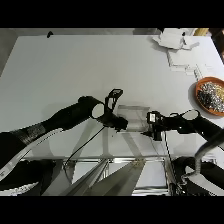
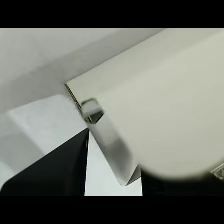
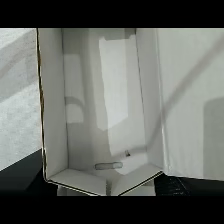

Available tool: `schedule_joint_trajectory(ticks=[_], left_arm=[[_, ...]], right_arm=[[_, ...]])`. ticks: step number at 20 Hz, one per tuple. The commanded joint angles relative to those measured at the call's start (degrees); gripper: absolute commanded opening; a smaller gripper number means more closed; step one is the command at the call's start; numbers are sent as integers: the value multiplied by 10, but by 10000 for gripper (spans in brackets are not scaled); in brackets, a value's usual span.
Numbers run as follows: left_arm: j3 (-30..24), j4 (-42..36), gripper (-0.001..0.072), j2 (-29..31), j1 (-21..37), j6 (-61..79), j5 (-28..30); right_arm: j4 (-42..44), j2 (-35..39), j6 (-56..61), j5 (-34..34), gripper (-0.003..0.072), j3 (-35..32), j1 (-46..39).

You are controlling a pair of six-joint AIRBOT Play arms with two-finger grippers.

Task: Fold the box and place the chain.

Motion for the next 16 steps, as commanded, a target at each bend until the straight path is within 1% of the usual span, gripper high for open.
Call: schedule_joint_trajectory(ticks=[1,4,8,9,10,11,16], left_arm=[[61,90,312,-32,-18,-92,-72],[91,97,310,-65,-31,-113,-91],[91,105,308,-89,-31,-216,-90],[91,105,280,-90,-31,-225,-90],[91,104,213,-89,-31,-229,-93],[91,103,198,-89,-31,-232,-99],[91,104,198,-90,-31,-265,-109]], right_arm=[[0,0,0,0,460,0,0],[0,0,0,0,460,0,0],[0,0,0,0,460,0,0],[0,0,0,0,460,0,0],[0,0,0,0,460,0,0],[0,0,0,0,460,0,0],[0,0,0,0,460,0,0]])
